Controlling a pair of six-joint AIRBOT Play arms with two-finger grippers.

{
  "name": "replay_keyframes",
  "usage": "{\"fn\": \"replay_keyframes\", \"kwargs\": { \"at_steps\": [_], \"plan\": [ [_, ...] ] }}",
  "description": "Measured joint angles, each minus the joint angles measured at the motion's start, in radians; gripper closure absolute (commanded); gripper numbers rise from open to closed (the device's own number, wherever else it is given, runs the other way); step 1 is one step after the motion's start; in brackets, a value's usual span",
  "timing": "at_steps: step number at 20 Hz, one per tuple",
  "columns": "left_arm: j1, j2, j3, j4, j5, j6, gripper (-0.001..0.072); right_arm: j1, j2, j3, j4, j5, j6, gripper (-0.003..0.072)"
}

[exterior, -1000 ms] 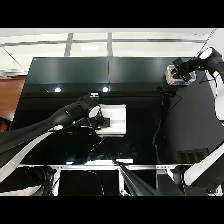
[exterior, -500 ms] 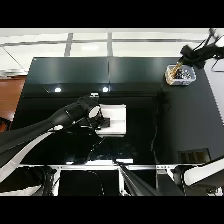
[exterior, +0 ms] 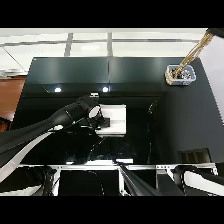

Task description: Fold the box and place the chain.

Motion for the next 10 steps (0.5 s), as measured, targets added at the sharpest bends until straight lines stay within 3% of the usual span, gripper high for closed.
{"fn": "replay_keyframes", "kwargs": {
  "at_steps": [10],
  "plan": [
    [0.0,0.0,0.0,0.0,0.0,0.0,0.0684,0.13,0.323,0.0,0.093,0.179,-0.053,0.0675]
  ]
}}
